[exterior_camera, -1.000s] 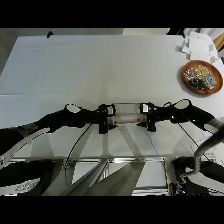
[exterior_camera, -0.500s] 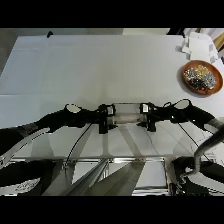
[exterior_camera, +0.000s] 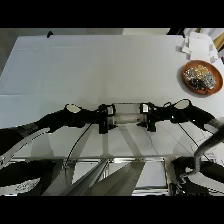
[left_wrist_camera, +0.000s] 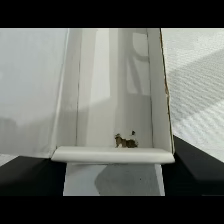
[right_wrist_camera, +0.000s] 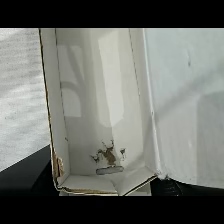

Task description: Fold the box and place the chain.

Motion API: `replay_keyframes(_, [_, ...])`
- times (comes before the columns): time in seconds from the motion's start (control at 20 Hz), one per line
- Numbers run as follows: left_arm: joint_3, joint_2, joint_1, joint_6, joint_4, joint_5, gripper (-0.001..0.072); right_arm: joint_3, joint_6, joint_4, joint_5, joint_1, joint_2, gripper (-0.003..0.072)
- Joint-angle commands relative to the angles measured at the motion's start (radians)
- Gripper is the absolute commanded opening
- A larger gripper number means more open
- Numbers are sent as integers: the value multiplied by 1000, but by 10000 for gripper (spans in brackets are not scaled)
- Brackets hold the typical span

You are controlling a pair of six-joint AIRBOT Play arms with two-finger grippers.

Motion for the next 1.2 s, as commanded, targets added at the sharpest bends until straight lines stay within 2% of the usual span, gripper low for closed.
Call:
replay_keyframes(0.0, [1, 0, 0, 0, 0, 0, 135, 0, 4, 3, 5, 0, 0, 392])
replay_keyframes(0.05, [1, 0, 0, 0, 0, 0, 135, 0, 18, -6, 12, 0, 0, 440])
replay_keyframes(0.1, [1, 0, 0, 0, 0, 0, 135, 0, 29, -3, 12, 0, 0, 588])
replay_keyframes(0.15, [1, 0, 0, 0, 0, 0, 135, 1, 55, 2, 7, -1, 1, 685])
replay_keyframes(0.3, [1, 0, 0, 0, 0, 0, 135, 1, 128, -42, 6, -1, 33, 685])
replay_keyframes(0.5, [1, 0, 0, 0, 0, 0, 135, 0, 318, -238, 27, -1, 114, 684])
replay_keyframes(0.8, [1, 0, 0, 0, 1, 0, 135, 0, 602, -474, 133, -1, 245, 671])
replay_keyframes(0.95, [1, 0, 0, 0, 0, 0, 135, 0, 683, -480, 185, 0, 352, 670])
replay_keyframes(1.0, [1, 0, 0, 0, 0, 0, 135, 1, 683, -444, 197, 0, 389, 645])
replay_keyframes(1.05, [1, 0, 0, 0, 0, 0, 135, 0, 682, -393, 208, 0, 429, 581])
replay_keyframes(1.1, [1, 0, 0, 0, 0, 0, 135, 1, 682, -321, 211, 0, 464, 486])
replay_keyframes(1.15, [1, 0, 0, 0, 0, 0, 135, 0, 682, -233, 211, 0, 486, 340])
